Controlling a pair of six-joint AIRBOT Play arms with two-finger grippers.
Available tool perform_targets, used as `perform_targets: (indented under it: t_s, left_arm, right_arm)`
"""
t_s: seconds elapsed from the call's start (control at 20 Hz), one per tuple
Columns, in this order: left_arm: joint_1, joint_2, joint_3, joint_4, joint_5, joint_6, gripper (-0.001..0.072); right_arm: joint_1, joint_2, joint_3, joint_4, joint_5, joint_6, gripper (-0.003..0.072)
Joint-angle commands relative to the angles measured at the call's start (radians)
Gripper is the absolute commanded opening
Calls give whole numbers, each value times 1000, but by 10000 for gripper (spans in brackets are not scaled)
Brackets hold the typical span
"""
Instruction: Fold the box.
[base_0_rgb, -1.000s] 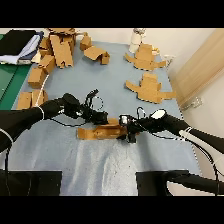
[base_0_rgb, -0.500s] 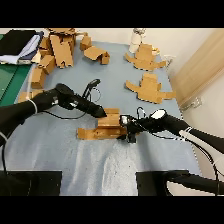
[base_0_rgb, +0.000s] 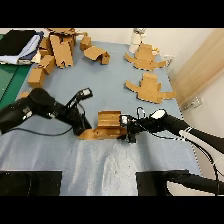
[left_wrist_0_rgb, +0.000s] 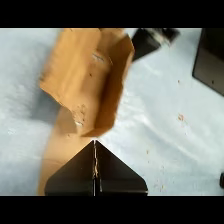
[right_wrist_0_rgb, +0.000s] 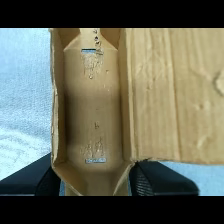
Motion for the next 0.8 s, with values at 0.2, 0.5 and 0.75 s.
perform_targets:
  t_s: [0.2,0.5,0.75]
  left_arm:
    - [2,31,-121,-16,131,212,705]
    - [-89,-18,-121,-14,172,438,705]
    - [-155,-85,-121,-18,362,439,705]
  right_arm:
    - [0,-1,0,-4,-2,0,560]
    - [0,-1,0,-11,-3,0,561]
    - [0,-1,0,-10,-1,0,561]
